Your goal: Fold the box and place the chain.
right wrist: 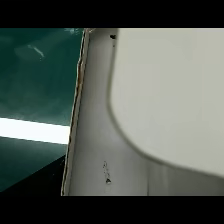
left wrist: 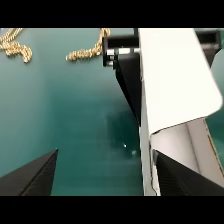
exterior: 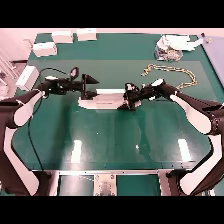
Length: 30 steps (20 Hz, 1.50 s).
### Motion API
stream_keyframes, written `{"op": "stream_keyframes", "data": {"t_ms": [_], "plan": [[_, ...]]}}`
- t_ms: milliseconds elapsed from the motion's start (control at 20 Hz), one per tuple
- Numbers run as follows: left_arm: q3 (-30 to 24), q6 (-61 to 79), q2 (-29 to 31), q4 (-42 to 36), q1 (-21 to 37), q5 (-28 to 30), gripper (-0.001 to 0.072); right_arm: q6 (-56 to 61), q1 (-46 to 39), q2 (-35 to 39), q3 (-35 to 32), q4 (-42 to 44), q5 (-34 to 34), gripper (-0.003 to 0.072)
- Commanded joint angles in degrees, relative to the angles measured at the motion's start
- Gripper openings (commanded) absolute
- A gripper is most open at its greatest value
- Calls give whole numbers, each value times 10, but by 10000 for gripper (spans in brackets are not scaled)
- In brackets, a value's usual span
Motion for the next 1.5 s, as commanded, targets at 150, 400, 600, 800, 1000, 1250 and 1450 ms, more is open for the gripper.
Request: {"op": "stream_keyframes", "data": {"t_ms": [150, 400, 600, 800, 1000, 1250, 1450], "plan": [[54, -28, 0, -5, 72, -228, 278, 0, 0, 0, 0, 0, 0, 478], [76, -103, 19, -9, 83, -292, 14, 0, 0, 0, 0, 0, 0, 478], [47, -154, 104, 12, 83, -239, 13, 0, 0, 0, 0, 0, 0, 479], [-38, -152, 210, 21, 83, -161, 12, 0, 0, 0, 0, 0, 0, 479], [-136, -148, 270, 21, 80, -69, 13, 0, 0, 0, 0, 0, 0, 479], [-211, -148, 272, 31, 52, -47, 13, 0, 0, 0, 0, 0, 0, 479], [-222, -139, 272, 76, 17, 16, 14, 0, 0, 0, 0, 0, 0, 479]]}}
